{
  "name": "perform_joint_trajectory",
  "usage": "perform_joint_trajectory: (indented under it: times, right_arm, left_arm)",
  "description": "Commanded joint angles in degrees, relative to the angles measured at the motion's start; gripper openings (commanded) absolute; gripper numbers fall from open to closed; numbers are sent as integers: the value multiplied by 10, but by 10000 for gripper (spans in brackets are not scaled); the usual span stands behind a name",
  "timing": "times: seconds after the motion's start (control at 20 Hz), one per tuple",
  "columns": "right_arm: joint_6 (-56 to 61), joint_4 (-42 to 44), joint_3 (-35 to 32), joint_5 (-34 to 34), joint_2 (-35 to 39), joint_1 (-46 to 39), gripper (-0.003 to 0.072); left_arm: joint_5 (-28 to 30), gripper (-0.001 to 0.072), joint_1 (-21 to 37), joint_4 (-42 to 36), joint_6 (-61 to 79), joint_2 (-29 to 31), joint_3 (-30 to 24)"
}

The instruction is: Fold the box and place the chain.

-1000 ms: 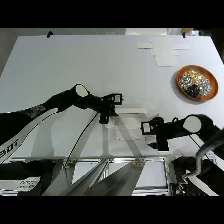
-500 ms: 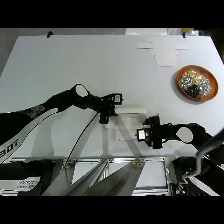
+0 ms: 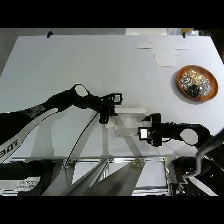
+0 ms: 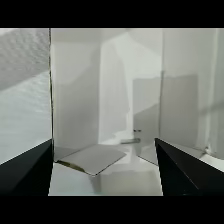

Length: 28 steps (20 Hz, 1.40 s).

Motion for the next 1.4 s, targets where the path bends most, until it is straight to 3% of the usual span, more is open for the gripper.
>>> perform_joint_trajectory:
  times: [0.0,0.65,0.95,1.35]
  right_arm:
    - [-2,16,20,14,2,-30,674]
    - [-170,207,28,52,-82,-166,674]
    - [-213,236,44,73,-112,-206,674]
    - [-287,264,68,134,-216,-206,662]
  left_arm:
    - [0,10,0,0,0,0,0]
    - [0,10,0,0,0,0,0]
    - [0,10,0,0,0,0,0]
    - [0,10,0,0,0,0,0]
